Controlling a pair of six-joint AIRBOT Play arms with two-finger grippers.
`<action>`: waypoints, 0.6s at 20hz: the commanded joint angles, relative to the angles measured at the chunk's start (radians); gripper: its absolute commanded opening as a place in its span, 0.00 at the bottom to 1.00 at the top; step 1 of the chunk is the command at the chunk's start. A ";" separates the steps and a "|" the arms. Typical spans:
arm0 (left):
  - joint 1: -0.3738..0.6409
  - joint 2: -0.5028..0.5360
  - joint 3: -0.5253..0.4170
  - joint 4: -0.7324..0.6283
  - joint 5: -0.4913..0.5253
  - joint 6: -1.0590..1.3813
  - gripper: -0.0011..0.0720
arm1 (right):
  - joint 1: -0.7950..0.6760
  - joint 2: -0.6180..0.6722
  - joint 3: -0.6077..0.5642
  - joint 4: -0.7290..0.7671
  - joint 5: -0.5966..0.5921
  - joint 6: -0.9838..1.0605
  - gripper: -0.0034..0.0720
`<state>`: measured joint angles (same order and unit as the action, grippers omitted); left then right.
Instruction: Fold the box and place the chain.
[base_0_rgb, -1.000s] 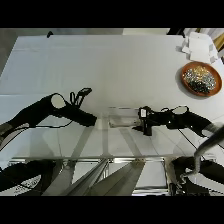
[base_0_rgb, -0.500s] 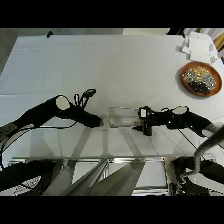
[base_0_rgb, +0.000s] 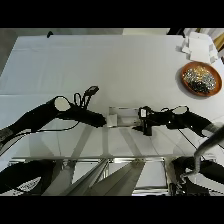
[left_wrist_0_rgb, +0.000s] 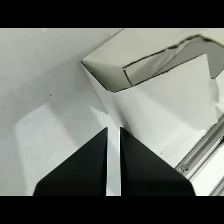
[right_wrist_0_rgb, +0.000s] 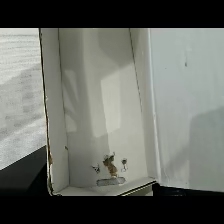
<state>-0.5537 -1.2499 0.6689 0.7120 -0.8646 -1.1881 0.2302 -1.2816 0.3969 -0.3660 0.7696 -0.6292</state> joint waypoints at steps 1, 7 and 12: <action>-0.006 0.009 0.000 -0.026 0.003 0.002 0.14 | 0.000 0.000 0.000 0.000 0.000 0.000 0.59; -0.009 0.009 0.000 -0.028 -0.009 0.002 0.31 | 0.000 0.000 0.000 0.000 0.000 0.000 0.59; -0.009 0.019 0.000 -0.035 -0.007 0.003 0.35 | 0.000 0.000 0.000 0.000 0.000 0.000 0.59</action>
<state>-0.5621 -1.2358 0.6689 0.6815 -0.8719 -1.1858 0.2302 -1.2816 0.3969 -0.3660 0.7696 -0.6296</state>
